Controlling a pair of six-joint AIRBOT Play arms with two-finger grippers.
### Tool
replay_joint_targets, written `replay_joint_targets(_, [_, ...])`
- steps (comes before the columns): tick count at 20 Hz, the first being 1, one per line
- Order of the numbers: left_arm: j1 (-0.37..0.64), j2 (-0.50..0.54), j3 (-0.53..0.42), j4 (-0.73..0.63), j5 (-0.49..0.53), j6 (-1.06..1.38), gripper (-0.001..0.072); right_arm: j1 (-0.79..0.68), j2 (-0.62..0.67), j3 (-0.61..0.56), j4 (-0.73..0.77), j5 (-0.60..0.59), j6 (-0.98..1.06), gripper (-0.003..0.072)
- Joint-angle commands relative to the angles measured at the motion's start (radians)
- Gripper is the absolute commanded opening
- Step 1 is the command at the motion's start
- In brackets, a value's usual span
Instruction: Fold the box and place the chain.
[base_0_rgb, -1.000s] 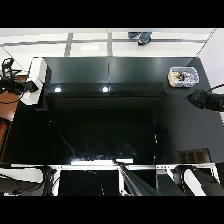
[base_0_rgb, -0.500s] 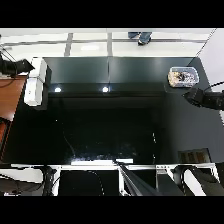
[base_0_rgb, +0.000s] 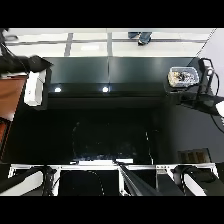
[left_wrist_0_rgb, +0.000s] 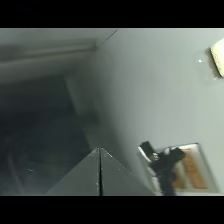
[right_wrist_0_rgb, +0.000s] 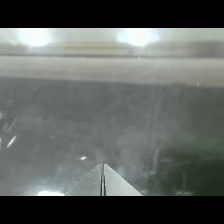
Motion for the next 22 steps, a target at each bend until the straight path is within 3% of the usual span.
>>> replay_joint_targets(1, [-0.110, 0.274, -0.367, 0.127, 0.406, 0.052, 0.0025, 0.045, 0.000, -0.108, -0.103, -0.191, 0.001, 0.0010])
replay_joint_targets(3, [-0.109, 0.370, -0.496, 0.164, 0.523, 0.052, 0.0025, 0.037, 0.000, -0.147, -0.174, -0.175, 0.001, 0.0011])
replay_joint_targets(5, [-0.095, 0.418, -0.538, 0.163, 0.515, 0.053, 0.0027, 0.036, 0.000, -0.147, -0.167, -0.101, 0.001, 0.0011])
replay_joint_targets(22, [-0.096, 0.406, -0.544, 0.161, 0.525, 0.051, 0.0028, 0.036, 0.000, -0.147, -0.171, -0.084, 0.001, 0.0011])
